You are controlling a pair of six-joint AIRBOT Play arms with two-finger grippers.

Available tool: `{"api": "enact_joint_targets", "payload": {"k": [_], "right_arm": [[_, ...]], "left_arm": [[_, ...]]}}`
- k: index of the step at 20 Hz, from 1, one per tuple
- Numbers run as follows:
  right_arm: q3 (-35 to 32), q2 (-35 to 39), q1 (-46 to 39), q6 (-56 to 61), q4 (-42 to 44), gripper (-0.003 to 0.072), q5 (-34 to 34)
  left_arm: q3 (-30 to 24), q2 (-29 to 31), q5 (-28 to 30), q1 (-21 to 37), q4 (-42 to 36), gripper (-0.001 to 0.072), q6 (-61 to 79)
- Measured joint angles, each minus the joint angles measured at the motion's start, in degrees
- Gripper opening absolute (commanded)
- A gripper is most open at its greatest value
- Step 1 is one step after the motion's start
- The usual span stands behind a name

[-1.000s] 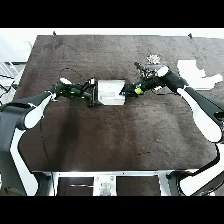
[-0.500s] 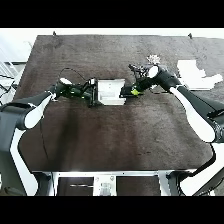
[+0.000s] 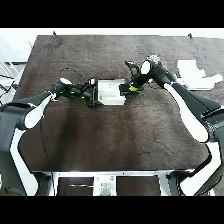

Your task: Fold the box and place the chain.

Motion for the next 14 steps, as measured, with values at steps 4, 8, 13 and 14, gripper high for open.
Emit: {"api": "enact_joint_targets", "payload": {"k": [4,8,13,14], "right_arm": [[2.12,-1.27,0.76,4.76,-2.6,0.0514,0.7],[3.78,-3.32,2.29,7.56,-3.65,0.0453,1.18],[6.14,-5.4,3.32,10.95,-6.29,0.0439,2.95],[6.34,-5.57,3.39,11.74,-6.84,0.0421,3.17]], "left_arm": [[0.0,0.0,-0.07,0.0,0.0,0.0336,0.0],[0.0,0.0,-0.11,-0.02,0.0,0.0336,0.0],[0.0,0.0,-0.17,0.0,0.0,0.0336,-0.02],[0.0,0.0,-0.2,0.0,0.0,0.0336,-0.02]]}}
